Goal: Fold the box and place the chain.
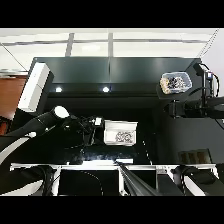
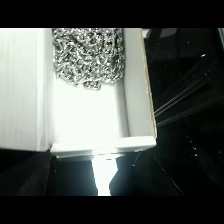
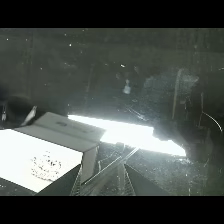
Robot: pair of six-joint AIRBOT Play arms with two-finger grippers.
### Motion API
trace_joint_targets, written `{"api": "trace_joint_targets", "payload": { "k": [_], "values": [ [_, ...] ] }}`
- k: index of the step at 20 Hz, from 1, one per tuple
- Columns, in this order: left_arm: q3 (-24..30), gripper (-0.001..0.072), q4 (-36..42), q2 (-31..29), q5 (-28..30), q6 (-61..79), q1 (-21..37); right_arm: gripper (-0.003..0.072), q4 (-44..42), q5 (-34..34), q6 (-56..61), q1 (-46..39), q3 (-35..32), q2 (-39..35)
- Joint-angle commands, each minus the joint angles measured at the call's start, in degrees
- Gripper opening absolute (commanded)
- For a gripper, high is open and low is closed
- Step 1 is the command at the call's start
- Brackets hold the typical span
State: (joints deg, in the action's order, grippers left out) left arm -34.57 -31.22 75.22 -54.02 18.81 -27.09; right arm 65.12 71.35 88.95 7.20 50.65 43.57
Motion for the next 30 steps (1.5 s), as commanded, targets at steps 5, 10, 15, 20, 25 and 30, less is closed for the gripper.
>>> {"api": "trace_joint_targets", "payload": {
  "k": [5, 10, 15, 20, 25, 30],
  "values": [
    [-0.22, 0.0711, 1.27, 0.28, 2.99, -4.76, -2.56, 0.0329, 0.11, 0.0, -0.02, 0.02, 0.02, -0.07],
    [-0.22, 0.0433, 1.27, 0.28, 4.04, -5.62, -2.86, 0.0397, 0.33, -0.72, -0.28, 0.17, -0.33, 0.44],
    [-0.22, 0.0402, 1.27, 0.28, 4.04, -5.62, -2.86, 0.0693, -8.68, -8.74, -9.68, 4.76, -0.22, 8.24],
    [-0.22, 0.0403, 1.27, 0.28, 4.07, -5.62, -2.86, 0.0692, -27.61, -5.51, -48.46, 5.46, 0.15, 22.01],
    [-0.22, 0.0403, 1.27, 0.28, 4.09, -5.62, -2.86, 0.0692, -25.53, 1.55, -67.12, 6.23, 0.15, 24.0],
    [-0.22, 0.0404, 1.25, 0.28, 4.07, -5.62, -2.89, 0.0692, -23.87, 1.42, -68.24, 9.84, -0.94, 23.98]
  ]
}}
